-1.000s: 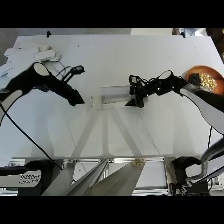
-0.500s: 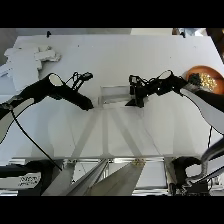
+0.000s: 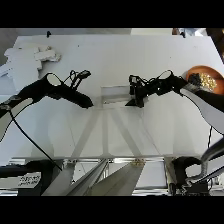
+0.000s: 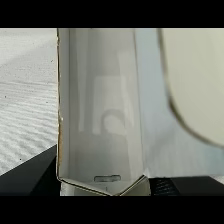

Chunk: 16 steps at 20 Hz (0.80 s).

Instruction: Fold the box and place the chain.

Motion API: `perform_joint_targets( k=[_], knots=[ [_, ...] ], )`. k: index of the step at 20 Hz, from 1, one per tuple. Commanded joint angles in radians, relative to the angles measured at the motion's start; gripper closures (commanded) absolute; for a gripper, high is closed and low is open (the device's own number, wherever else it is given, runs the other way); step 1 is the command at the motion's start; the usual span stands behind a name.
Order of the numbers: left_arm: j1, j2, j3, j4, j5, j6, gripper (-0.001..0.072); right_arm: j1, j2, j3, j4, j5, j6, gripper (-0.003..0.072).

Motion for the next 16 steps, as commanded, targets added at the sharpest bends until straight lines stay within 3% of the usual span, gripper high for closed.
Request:
perform_joint_targets(
  k=[1, 7, 16],
  knots=[
    [0.039, 0.006, -0.002, 0.003, 0.000, 0.000, 0.0702, 0.000, 0.000, 0.001, 0.000, 0.000, 0.000, 0.0230],
    [0.037, 0.005, -0.073, -0.007, 0.120, -0.050, 0.0703, 0.000, 0.000, 0.001, 0.000, 0.000, 0.000, 0.0230],
    [-0.039, 0.005, -0.075, 0.014, 0.228, -0.282, 0.0707, 0.000, 0.000, 0.001, 0.000, 0.000, 0.000, 0.0230]
  ],
)
